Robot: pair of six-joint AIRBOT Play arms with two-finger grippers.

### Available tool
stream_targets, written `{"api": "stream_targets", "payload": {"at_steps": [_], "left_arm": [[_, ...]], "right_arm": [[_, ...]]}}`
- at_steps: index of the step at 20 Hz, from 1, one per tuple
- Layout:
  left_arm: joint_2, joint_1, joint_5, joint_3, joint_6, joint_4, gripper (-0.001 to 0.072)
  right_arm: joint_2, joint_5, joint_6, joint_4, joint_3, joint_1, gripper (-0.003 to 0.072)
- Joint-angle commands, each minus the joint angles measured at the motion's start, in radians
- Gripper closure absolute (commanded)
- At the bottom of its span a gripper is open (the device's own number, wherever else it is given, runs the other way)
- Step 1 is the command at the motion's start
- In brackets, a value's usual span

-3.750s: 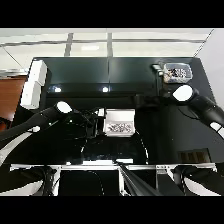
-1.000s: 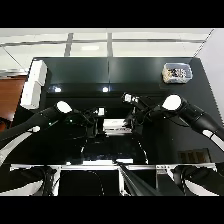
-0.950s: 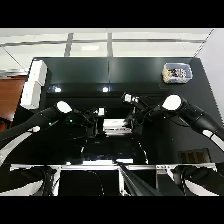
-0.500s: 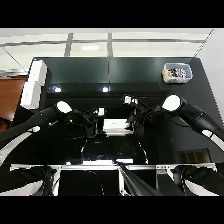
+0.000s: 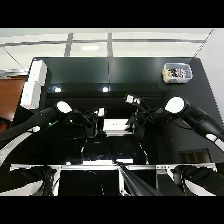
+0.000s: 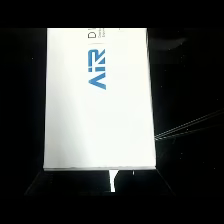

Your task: Fold the box and place the chain.

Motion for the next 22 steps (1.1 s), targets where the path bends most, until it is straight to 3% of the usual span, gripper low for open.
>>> {"api": "stream_targets", "payload": {"at_steps": [1,2,4,8,13,18,22], "left_arm": [[0.000,0.000,0.001,0.000,-0.001,-0.001,0.0224],[0.000,0.000,0.001,0.000,-0.001,-0.001,0.0224],[0.000,0.000,0.001,0.000,-0.001,-0.001,0.0224],[0.000,0.000,0.001,0.000,-0.001,-0.001,0.0224],[0.000,0.000,0.001,0.000,-0.001,-0.001,0.0224],[0.000,0.000,0.000,0.000,-0.001,-0.002,0.0224],[0.000,0.000,0.001,0.000,-0.001,-0.002,0.0224]], "right_arm": [[0.039,0.012,0.333,0.035,0.009,-0.014,0.0497],[0.036,0.007,0.478,0.039,0.002,-0.013,0.0668],[0.027,0.000,0.597,0.089,-0.020,-0.011,0.0674],[-0.056,-0.037,0.612,0.193,-0.037,-0.011,0.0674],[-0.158,-0.088,0.611,0.072,-0.037,-0.011,0.0673],[-0.143,-0.052,0.610,0.053,-0.027,-0.011,0.0673],[-0.016,0.082,0.593,0.035,0.064,-0.065,0.0673]]}}
